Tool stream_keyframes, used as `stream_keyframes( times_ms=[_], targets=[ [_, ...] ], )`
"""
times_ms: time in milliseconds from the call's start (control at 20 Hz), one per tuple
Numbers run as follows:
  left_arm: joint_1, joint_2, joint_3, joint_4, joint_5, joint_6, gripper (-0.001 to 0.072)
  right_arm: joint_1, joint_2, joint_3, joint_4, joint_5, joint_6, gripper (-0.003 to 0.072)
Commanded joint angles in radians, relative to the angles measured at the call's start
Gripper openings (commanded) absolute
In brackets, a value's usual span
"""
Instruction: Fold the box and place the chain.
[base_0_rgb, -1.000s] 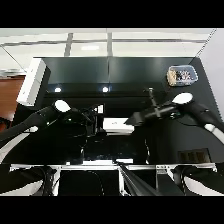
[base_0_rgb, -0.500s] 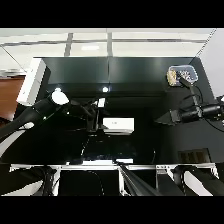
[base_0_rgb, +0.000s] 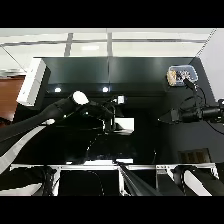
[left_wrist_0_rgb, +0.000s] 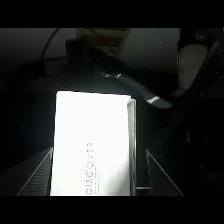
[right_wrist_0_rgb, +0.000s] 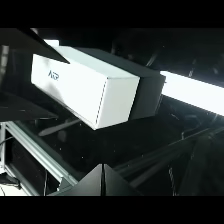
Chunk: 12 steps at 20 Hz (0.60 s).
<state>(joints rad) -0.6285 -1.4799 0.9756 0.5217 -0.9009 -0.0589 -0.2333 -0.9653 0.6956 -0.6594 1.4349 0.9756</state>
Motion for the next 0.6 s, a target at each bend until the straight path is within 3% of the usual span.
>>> stream_keyframes(
  times_ms=[0, 550],
  targets=[
    [-0.013, -0.033, 0.012, -0.01, 0.015, -0.058, 0.0716, -0.002, 0.001, -0.002, -0.004, -0.008, -0.016, 0.0018],
    [-0.014, -0.033, 0.012, 0.042, 0.01, -0.056, 0.0716, -0.002, 0.001, -0.002, -0.004, -0.027, -0.027, 0.0018]
  ],
)
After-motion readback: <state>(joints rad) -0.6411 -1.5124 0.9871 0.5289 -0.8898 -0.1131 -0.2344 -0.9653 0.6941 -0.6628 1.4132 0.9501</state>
